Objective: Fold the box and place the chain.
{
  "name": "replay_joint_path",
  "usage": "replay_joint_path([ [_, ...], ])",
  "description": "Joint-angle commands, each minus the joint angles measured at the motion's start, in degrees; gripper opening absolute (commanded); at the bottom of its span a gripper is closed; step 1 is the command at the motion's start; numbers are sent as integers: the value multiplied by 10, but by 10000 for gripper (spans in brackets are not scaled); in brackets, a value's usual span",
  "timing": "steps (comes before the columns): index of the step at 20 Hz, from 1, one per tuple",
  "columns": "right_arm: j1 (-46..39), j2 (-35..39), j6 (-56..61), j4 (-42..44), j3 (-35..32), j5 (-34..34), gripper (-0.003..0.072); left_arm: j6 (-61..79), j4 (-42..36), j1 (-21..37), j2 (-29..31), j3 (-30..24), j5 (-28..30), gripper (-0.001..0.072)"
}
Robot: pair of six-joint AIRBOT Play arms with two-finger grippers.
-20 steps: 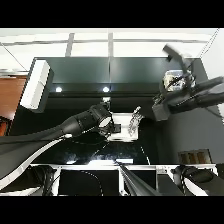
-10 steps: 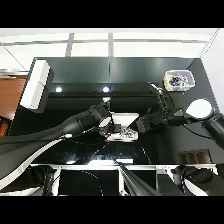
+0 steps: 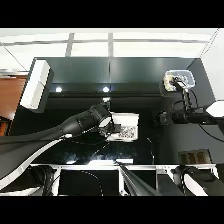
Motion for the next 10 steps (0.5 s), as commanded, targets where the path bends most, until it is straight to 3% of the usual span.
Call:
replay_joint_path([
  [1, -5, 1, -80, -35, -54, -139, 466, 0, 0, 0, 0, 0, 1, 28],
  [6, 33, -11, -316, -34, -64, -150, 468, 0, 0, -1, 0, 0, 1, 28],
  [10, 72, -45, -456, 20, -64, -134, 470, 0, 0, -1, 0, 0, 1, 28],
])
